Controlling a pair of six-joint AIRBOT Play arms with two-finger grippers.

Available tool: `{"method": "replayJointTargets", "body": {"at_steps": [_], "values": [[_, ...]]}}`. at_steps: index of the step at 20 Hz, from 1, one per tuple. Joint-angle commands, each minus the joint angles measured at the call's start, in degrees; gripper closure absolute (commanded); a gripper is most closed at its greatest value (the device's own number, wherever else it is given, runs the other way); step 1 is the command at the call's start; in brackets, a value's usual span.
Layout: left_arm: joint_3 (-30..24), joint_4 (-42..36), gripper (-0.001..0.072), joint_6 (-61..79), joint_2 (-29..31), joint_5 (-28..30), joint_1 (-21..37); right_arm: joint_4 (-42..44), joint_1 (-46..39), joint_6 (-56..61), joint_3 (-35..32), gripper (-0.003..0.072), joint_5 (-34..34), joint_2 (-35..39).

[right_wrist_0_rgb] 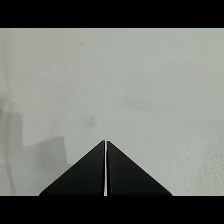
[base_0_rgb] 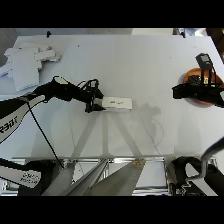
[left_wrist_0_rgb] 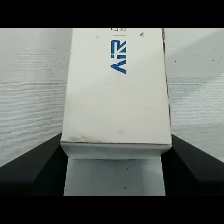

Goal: Fold the box and place the chain.

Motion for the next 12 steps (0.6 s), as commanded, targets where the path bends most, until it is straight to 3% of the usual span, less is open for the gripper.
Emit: {"method": "replayJointTargets", "body": {"at_steps": [1,7,12], "values": [[0.07,-0.83,0.0699,-0.02,2.21,-0.63,0.07,0.00,-0.02,0.02,0.04,0.0678,0.00,0.04],[0.07,-6.82,0.0704,-7.06,9.33,-0.20,1.05,0.00,-0.02,0.00,0.04,0.0678,0.00,0.04],[0.07,-6.69,0.0707,-7.91,9.75,0.79,1.07,0.00,-0.02,0.00,0.04,0.0678,0.00,0.04]]}}
